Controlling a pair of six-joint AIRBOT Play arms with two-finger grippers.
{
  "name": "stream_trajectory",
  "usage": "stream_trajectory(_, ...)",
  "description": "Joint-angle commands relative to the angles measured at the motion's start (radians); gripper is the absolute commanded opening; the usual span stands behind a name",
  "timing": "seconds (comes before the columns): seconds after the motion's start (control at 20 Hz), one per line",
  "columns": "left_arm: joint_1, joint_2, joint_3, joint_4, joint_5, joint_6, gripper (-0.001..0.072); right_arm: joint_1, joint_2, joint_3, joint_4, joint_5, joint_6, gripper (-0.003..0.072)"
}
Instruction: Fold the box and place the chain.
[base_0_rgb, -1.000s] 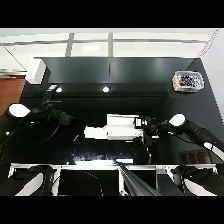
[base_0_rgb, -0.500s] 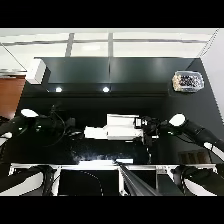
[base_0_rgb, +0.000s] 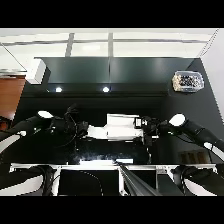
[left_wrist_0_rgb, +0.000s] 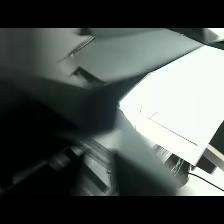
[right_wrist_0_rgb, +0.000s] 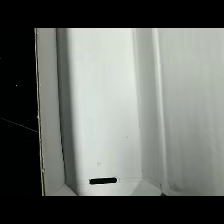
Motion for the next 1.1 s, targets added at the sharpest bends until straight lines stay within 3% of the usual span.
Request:
stream_trajectory(0.0,-0.018,-0.003,0.029,-0.077,-0.036,0.154,0.0548,0.001,0.000,0.000,0.000,0.000,0.000,0.0474)
stream_trajectory(0.05,-0.018,-0.003,0.045,-0.074,-0.057,0.155,0.0647,0.001,0.000,0.000,0.000,-0.001,0.000,0.0474)
stream_trajectory(0.45,-0.060,0.002,0.152,-0.025,-0.119,0.146,0.0652,0.001,0.000,0.000,0.000,-0.001,0.000,0.0474)
stream_trajectory(0.85,-0.339,0.083,0.205,0.241,0.286,-0.311,0.0652,0.001,0.000,0.000,0.000,-0.001,0.000,0.0473)
stream_trajectory(1.05,-0.418,0.083,0.225,0.309,0.357,-0.419,0.0651,0.001,0.000,0.000,0.000,-0.001,0.000,0.0474)
